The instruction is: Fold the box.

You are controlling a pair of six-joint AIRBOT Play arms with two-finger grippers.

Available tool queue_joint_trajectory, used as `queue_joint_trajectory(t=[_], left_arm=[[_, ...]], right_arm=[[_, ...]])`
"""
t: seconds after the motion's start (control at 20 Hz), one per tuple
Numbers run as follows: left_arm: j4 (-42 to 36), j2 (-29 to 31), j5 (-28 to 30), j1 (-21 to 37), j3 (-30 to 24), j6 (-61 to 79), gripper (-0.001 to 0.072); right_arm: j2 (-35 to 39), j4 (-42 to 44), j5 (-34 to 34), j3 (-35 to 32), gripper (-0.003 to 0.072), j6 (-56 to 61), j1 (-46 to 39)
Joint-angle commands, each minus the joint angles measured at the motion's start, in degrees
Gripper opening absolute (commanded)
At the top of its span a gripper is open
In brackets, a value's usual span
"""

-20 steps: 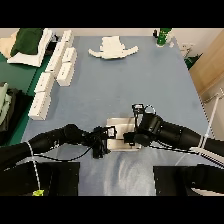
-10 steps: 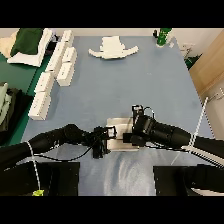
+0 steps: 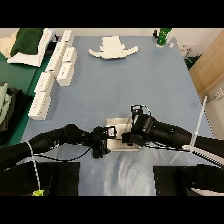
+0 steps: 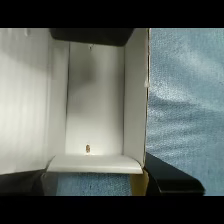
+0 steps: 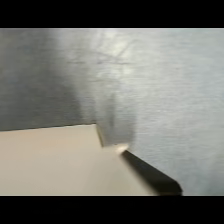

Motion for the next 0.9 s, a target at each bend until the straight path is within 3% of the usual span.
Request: queue_joint_trajectory(t=[0.0,0.25,0.3,0.4,0.45,0.5,0.7,0.85], left_arm=[[0.1,0.0,0.0,0.0,0.0,0.1,0.0441],[0.1,0.0,0.0,0.0,0.0,0.1,0.0441],[0.1,0.0,0.0,0.0,0.0,0.1,0.0441],[0.1,0.0,0.0,0.0,0.0,0.1,0.0441],[0.1,0.0,0.0,0.0,0.0,0.1,0.0441],[0.1,0.0,0.0,0.0,0.0,0.1,0.0441],[0.1,0.0,0.0,0.0,0.0,0.1,0.0441],[0.1,0.0,0.0,0.0,0.0,0.1,0.0441]], right_arm=[[1.8,1.3,-1.9,1.9,0.0428,-2.8,0.0],[7.2,-1.1,-12.5,7.2,0.0425,-6.7,-0.1],[8.5,-1.5,-14.4,7.8,0.0347,-8.9,-0.1],[10.1,-4.3,-18.8,7.8,0.0082,-11.7,-1.2],[10.2,-5.7,-20.7,7.6,0.0014,-13.4,-2.8],[10.2,-6.2,-20.9,7.0,0.0007,-16.1,-5.5],[8.5,0.8,-10.7,3.1,0.0005,-30.6,-22.5],[3.4,23.6,-1.3,2.4,0.0004,-50.0,-40.0]])
